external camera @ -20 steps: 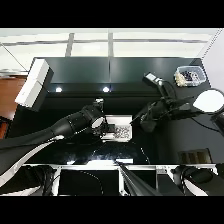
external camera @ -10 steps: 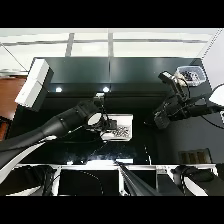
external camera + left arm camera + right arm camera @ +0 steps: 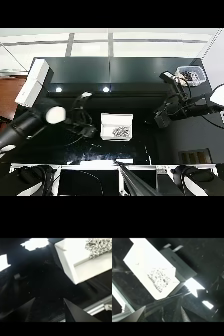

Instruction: Fold the box and place the chain.

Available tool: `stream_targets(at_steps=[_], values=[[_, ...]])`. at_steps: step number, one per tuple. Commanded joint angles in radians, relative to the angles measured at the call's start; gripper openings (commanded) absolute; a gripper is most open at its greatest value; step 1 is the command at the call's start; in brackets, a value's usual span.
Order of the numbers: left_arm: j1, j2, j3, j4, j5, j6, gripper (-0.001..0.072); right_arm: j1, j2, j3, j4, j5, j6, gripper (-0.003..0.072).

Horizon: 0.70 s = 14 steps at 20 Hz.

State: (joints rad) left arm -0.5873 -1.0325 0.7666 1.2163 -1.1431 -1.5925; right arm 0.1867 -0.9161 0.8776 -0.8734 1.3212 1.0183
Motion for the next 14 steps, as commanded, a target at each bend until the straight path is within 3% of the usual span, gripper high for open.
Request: stream_targets(at_steps=[1, 2, 4, 5, 6, 9, 14], values=[[0.231, 0.063, -0.203, -0.601, 0.051, 0.663, 0.0416, -0.001, 0.000, 0.001, -0.010, -0.027, 0.013, 0.0512], [0.272, 0.062, -0.241, -0.719, 0.039, 0.837, 0.0416, -0.001, 0.000, 0.001, -0.010, -0.023, 0.015, 0.0511], [0.298, 0.062, -0.267, -0.740, 0.065, 1.102, 0.0439, 0.002, 0.000, 0.001, -0.011, -0.020, 0.014, 0.0511], [0.297, 0.062, -0.266, -0.727, 0.079, 1.215, 0.0666, 0.002, 0.000, 0.001, -0.011, -0.020, 0.014, 0.0511], [0.290, 0.062, -0.266, -0.727, 0.109, 1.318, 0.0702, 0.002, 0.000, 0.001, -0.011, -0.020, 0.014, 0.0511], [0.254, 0.060, -0.266, -0.716, 0.258, 1.571, 0.0703, 0.002, 0.000, 0.001, -0.011, -0.021, 0.014, 0.0511], [0.209, 0.023, -0.267, -0.643, 0.309, 1.727, 0.0700, 0.002, 0.000, 0.001, -0.006, -0.029, 0.015, 0.0511]])
